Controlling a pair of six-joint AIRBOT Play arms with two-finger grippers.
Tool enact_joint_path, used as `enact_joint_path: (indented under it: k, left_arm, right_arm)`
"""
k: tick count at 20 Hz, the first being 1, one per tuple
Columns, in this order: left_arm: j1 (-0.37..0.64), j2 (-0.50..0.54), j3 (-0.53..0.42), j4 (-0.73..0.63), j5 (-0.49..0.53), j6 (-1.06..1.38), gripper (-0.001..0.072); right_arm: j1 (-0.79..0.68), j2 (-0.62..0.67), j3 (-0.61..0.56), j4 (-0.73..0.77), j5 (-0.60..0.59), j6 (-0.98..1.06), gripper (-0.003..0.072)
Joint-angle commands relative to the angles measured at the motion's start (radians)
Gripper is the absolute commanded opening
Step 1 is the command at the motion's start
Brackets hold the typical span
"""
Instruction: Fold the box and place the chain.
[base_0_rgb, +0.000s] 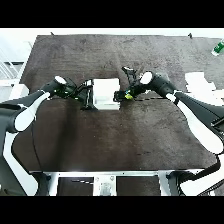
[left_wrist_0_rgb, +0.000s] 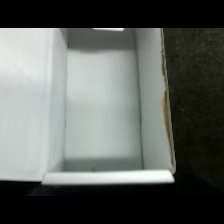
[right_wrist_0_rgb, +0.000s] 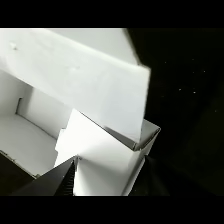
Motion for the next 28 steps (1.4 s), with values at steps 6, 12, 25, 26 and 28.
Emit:
enact_joint_path:
  k: [6, 12, 25, 26, 28]
  left_arm:
    - [0.001, 0.001, 0.001, 0.001, 0.0, 0.0, 0.0488]
    - [0.001, 0.001, 0.001, 0.001, 0.0, 0.0, 0.0488]
    - [0.001, 0.001, 0.001, 0.0, 0.0, 0.0, 0.0488]
    - [0.001, 0.001, 0.001, 0.0, -0.001, 0.0, 0.0488]
    - [0.001, 0.001, 0.001, 0.0, 0.0, 0.0, 0.0488]
  right_arm:
    - [0.057, -0.047, 0.071, -0.26, 0.054, 0.215, 0.0501]
    - [0.074, -0.06, 0.113, -0.336, 0.1, 0.3, 0.0494]
    - [0.121, -0.139, 0.284, -0.367, 0.253, 0.444, 0.0494]
    - [0.121, -0.161, 0.305, -0.364, 0.271, 0.449, 0.0494]
    - [0.121, -0.197, 0.348, -0.366, 0.323, 0.464, 0.0494]
